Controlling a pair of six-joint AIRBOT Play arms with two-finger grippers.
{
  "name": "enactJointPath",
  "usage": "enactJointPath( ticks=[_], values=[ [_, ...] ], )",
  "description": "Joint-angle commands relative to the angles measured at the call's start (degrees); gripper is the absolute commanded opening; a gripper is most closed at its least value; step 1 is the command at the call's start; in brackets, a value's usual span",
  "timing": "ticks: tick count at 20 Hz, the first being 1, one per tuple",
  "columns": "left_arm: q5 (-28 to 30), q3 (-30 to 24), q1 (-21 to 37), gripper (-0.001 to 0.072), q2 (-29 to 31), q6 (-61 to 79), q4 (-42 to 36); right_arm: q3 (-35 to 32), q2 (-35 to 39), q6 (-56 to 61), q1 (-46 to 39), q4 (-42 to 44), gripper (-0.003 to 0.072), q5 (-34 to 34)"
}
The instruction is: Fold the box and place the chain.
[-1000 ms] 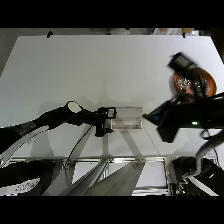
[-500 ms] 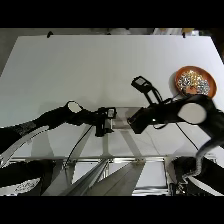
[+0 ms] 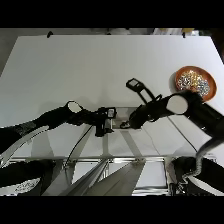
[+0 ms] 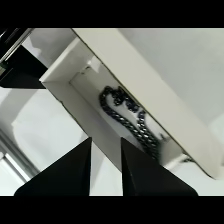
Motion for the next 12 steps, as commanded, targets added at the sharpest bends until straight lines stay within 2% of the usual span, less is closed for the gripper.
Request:
enactJointPath(
  ticks=[1,5,10,11,12],
  values=[
    [0.0,0.0,0.0,0.0271,0.0,0.0,0.0,7.5,2.7,-0.8,-5.2,-6.5,0.0164,8.9],
    [0.0,0.0,0.0,0.0271,0.0,0.0,0.0,9.0,2.7,-0.7,-15.4,-13.1,0.0165,7.7],
    [0.0,0.0,0.0,0.0271,0.0,0.0,0.0,8.9,-5.7,4.3,-26.5,-15.0,0.0181,5.4],
    [0.0,0.0,0.0,0.0271,0.0,0.0,0.0,8.9,-7.8,5.2,-27.8,-15.0,0.0206,5.5],
    [0.0,0.0,0.0,0.0271,0.0,0.0,0.0,8.9,-9.9,6.3,-28.6,-15.0,0.035,5.5]
  ],
)
